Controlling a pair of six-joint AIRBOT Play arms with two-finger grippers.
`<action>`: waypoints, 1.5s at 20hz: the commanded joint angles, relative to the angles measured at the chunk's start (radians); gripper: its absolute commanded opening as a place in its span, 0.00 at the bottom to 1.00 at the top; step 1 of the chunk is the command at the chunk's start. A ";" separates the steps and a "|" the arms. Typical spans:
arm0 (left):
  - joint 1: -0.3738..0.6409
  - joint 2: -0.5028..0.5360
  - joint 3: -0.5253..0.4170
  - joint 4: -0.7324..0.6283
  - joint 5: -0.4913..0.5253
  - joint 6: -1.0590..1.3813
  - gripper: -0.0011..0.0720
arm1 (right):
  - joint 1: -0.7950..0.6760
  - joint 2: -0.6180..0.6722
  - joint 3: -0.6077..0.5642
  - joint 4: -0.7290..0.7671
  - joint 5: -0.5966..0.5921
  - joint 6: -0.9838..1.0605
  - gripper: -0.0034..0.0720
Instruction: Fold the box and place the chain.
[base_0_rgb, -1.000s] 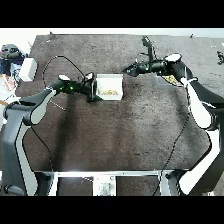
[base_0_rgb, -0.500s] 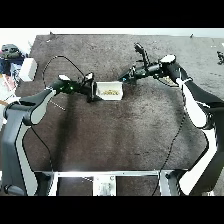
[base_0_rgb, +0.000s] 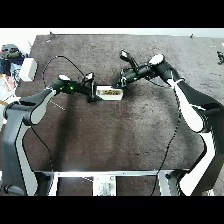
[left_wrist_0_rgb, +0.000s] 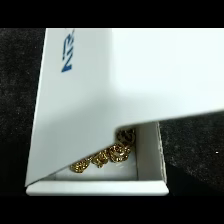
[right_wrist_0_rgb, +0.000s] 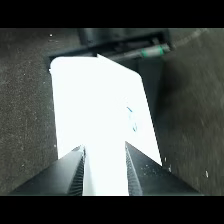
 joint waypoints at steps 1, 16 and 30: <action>-0.001 0.000 0.001 0.000 0.000 0.000 0.59 | 0.032 0.018 0.000 -0.027 -0.021 -0.028 0.44; -0.001 0.000 0.001 0.000 0.000 0.000 0.59 | 0.039 0.054 -0.158 -0.019 -0.169 -0.105 0.64; -0.001 0.000 0.001 0.000 0.000 0.000 0.59 | 0.042 0.101 -0.169 -0.085 -0.140 -0.091 0.66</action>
